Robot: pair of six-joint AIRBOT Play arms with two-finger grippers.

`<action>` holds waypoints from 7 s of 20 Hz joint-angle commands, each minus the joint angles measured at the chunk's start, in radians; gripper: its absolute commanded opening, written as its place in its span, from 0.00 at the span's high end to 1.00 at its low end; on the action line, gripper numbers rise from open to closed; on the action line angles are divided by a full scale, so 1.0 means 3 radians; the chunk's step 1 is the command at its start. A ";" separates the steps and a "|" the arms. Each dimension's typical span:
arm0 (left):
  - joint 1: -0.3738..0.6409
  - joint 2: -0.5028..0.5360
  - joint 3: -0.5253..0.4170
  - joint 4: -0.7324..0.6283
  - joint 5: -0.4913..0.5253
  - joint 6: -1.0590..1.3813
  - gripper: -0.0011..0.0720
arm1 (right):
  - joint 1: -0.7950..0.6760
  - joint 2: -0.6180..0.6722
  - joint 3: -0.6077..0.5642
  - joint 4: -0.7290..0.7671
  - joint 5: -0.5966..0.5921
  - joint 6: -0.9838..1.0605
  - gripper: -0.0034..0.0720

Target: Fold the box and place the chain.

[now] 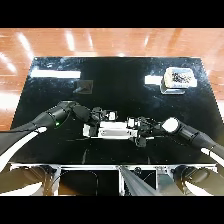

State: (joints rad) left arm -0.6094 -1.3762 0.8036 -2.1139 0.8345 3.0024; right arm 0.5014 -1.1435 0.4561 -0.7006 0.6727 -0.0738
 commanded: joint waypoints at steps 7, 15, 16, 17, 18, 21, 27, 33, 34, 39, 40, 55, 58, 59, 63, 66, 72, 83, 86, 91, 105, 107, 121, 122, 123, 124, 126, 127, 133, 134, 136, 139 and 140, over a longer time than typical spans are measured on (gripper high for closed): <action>0.0000 0.0000 -0.0001 0.0000 0.0013 0.0001 0.96 | -0.0001 -0.0004 -0.0001 0.0000 -0.0015 -0.0006 0.31; 0.0000 0.0000 -0.0001 0.0000 0.0010 0.0000 0.96 | -0.0003 -0.0003 -0.0001 0.0001 -0.0031 -0.0005 0.32; 0.0000 0.0000 -0.0001 0.0000 0.0008 0.0000 0.96 | -0.0003 -0.0004 -0.0001 0.0000 -0.0029 -0.0005 0.31; 0.0000 0.0000 -0.0001 0.0000 0.0008 0.0000 0.96 | -0.0003 -0.0003 -0.0001 0.0003 -0.0029 -0.0004 0.31; 0.0000 0.0000 -0.0001 0.0000 0.0008 0.0000 0.96 | -0.0001 -0.0004 -0.0001 0.0019 -0.0015 -0.0004 0.31; 0.0000 0.0000 -0.0001 0.0000 -0.0001 0.0000 0.96 | -0.0001 -0.0004 -0.0001 0.0271 0.0003 -0.0004 0.32; 0.0000 0.0000 -0.0001 0.0000 -0.0001 0.0001 0.96 | -0.0004 -0.0004 -0.0001 0.0235 0.0003 -0.0004 0.32; 0.0000 0.0000 -0.0001 0.0000 -0.0001 0.0000 0.96 | -0.0004 -0.0004 -0.0001 0.0237 0.0003 -0.0004 0.31; 0.0000 0.0000 -0.0001 0.0000 -0.0001 0.0000 0.96 | -0.0003 -0.0004 -0.0001 0.0235 0.0003 -0.0004 0.32; 0.0000 0.0000 -0.0001 0.0000 0.0000 0.0000 0.96 | -0.0003 -0.0004 -0.0001 0.0102 0.0017 -0.0004 0.31; 0.0000 0.0000 -0.0001 0.0000 0.0000 0.0000 0.96 | -0.0003 -0.0004 -0.0001 0.0085 0.0018 -0.0004 0.31; 0.0000 0.0000 -0.0001 -0.0003 -0.0001 0.0000 0.96 | -0.0003 -0.0004 -0.0001 0.0036 0.0017 -0.0004 0.28; 0.0000 0.0000 -0.0001 -0.0001 -0.0001 0.0000 0.96 | -0.0003 -0.0004 -0.0001 0.0036 0.0017 -0.0004 0.28; 0.0000 0.0000 -0.0001 -0.0001 -0.0001 0.0000 0.96 | -0.0003 -0.0004 -0.0001 0.0036 0.0017 -0.0004 0.28; 0.0000 0.0000 -0.0001 -0.0003 -0.0001 0.0000 0.96 | -0.0003 -0.0004 -0.0001 0.0036 0.0018 -0.0004 0.28; 0.0000 0.0001 0.0010 -0.0001 0.0004 -0.0005 0.96 | -0.0003 -0.0004 -0.0001 0.0036 0.0018 -0.0004 0.28; 0.0001 0.0001 0.0197 0.0003 0.0130 -0.0354 0.45 | -0.0003 -0.0028 -0.0001 0.0027 0.0020 -0.0004 0.28; 0.0022 0.0215 0.0231 0.0343 0.0277 -0.0982 0.15 | -0.0003 -0.0028 -0.0001 0.0027 0.0022 -0.0004 0.28; 0.0022 0.0458 0.0231 0.0757 0.0286 -0.1335 0.15 | -0.0003 -0.0028 -0.0001 0.0027 0.0019 -0.0004 0.28; 0.0126 0.0809 0.0230 0.0937 0.0528 -0.1649 0.15 | -0.0003 -0.0028 -0.0001 0.0027 0.0014 -0.0004 0.28; 0.0829 0.1391 -0.0209 -0.0196 0.1413 -0.2430 0.97 | -0.0003 -0.0028 -0.0001 0.0027 0.0011 -0.0004 0.28; 0.0548 0.1682 -0.0524 -0.0482 0.0828 -0.2425 0.97 | -0.0003 -0.0028 -0.0001 0.0027 0.0014 -0.0004 0.28; -0.0755 0.1559 -0.0956 -0.0553 -0.2131 -0.2819 0.97 | -0.0003 -0.0028 -0.0001 0.0027 0.0013 -0.0004 0.28; -0.0755 0.1527 -0.0956 -0.0553 -0.2172 -0.2819 0.97 | -0.0003 -0.0028 -0.0001 0.0027 0.0014 -0.0004 0.28; -0.0755 0.1486 -0.0956 -0.0553 -0.2206 -0.2819 0.97 | -0.0003 -0.0028 -0.0001 0.0027 0.0013 -0.0004 0.28; -0.0755 0.1439 -0.0956 -0.0553 -0.2214 -0.2819 0.97 | -0.0003 -0.0028 -0.0001 0.0027 0.0013 -0.0004 0.28; -0.0758 0.1333 -0.0956 -0.0554 -0.2205 -0.2819 0.97 | -0.0003 -0.0028 -0.0001 0.0027 0.0013 -0.0004 0.28; -0.0759 0.1288 -0.0956 -0.0554 -0.2200 -0.2819 0.97 | -0.0003 -0.0028 -0.0001 0.0027 0.0013 -0.0004 0.28; -0.0754 0.1076 -0.0956 -0.0552 -0.2110 -0.2870 0.96 | -0.0003 -0.0029 -0.0001 0.0027 0.0014 -0.0004 0.28; -0.0755 0.1021 -0.0956 -0.0552 -0.2070 -0.2870 0.96 | -0.0003 -0.0028 -0.0001 0.0027 0.0014 -0.0004 0.28; -0.0755 0.0937 -0.0956 -0.0553 -0.2054 -0.2871 0.96 | -0.0003 -0.0028 -0.0001 0.0027 0.0014 -0.0004 0.28; -0.0755 0.0893 -0.0949 -0.0554 -0.2112 -0.2892 0.96 | -0.0003 -0.0029 -0.0001 0.0028 0.0013 -0.0004 0.28; -0.0755 0.0879 -0.0946 -0.0554 -0.2113 -0.2913 0.96 | -0.0003 -0.0031 -0.0001 0.0027 0.0014 -0.0004 0.28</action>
State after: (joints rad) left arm -0.8360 -1.0943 0.5182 -2.2807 0.1986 2.1395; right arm 0.5003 -1.1519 0.4564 -0.6926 0.6765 -0.0750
